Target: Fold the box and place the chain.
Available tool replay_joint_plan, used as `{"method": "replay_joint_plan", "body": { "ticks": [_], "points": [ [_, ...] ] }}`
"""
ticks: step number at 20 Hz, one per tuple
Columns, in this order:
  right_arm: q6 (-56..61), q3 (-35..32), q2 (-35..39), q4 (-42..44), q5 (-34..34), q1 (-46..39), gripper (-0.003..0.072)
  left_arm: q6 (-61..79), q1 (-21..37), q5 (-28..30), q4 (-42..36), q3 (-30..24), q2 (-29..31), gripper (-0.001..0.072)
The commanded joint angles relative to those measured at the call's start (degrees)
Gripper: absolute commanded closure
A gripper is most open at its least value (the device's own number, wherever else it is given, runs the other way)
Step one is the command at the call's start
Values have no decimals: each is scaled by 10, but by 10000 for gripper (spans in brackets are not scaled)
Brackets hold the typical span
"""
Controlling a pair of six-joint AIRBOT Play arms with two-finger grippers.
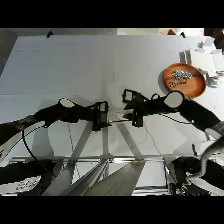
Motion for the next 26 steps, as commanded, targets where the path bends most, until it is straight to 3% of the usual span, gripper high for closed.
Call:
{"method": "replay_joint_plan", "body": {
  "ticks": [1, 3, 8, 10, 11, 13, 15, 17, 18, 24, 26],
  "points": [
    [-8, -6, 8, -82, -83, 40, 332, 2, 0, -2, 1, 0, 0, 497],
    [-8, -6, 15, -82, -86, 50, 420, 2, 0, -2, 1, 0, 0, 497],
    [-8, -10, 20, -76, -2, 53, 433, 2, 0, -2, 1, 0, 0, 497],
    [-7, -23, 20, -65, 0, 53, 458, 2, 0, -2, 1, 0, 0, 497],
    [-7, -28, 20, -62, 0, 53, 514, 2, 0, -2, 1, 0, 0, 497],
    [-7, -36, 20, -62, 0, 53, 518, 2, 0, -2, 1, 0, 0, 497],
    [-8, -36, 20, -62, -1, 53, 501, 2, 0, -2, 1, 0, 0, 497],
    [-8, -36, 21, -62, 1, 53, 275, 2, 0, -2, 1, 0, 0, 497],
    [-7, -36, 22, -62, 2, 53, 237, 2, 0, -2, 1, 0, 0, 497],
    [19, -35, 66, -49, 0, 47, 241, 2, 0, -2, 1, 0, 0, 497],
    [84, -35, 100, -25, 1, 46, 322, 2, 0, -2, 1, 0, 0, 497]
  ]
}}
